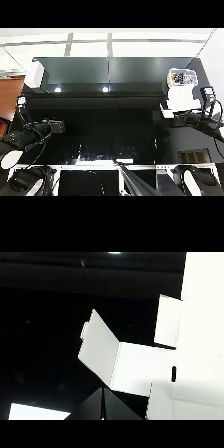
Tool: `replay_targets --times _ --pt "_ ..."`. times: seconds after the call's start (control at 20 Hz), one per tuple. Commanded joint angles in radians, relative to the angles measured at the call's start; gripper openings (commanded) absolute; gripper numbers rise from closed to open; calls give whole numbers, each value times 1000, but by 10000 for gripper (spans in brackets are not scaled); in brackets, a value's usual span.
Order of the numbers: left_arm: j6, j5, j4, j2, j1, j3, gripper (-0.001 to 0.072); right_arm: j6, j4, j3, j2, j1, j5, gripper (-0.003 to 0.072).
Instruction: Fold the box and place the chain.
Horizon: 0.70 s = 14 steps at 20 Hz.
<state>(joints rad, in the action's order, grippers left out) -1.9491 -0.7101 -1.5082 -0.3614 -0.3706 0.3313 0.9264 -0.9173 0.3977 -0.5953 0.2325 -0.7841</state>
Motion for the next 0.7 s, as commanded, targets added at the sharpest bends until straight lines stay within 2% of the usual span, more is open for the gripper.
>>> replay_targets --times 0.0,0.4,0.55,0.65 --pt "0 0 0 0 -1 0 27 0 0 0 0 0 0 12" --pt "4 8 -6 0 0 0 27 0 0 0 0 0 0 12" --pt "12 97 -50 0 -1 0 28 0 0 0 0 0 0 13" --pt "12 112 -50 0 -1 0 27 0 0 0 0 0 0 12"
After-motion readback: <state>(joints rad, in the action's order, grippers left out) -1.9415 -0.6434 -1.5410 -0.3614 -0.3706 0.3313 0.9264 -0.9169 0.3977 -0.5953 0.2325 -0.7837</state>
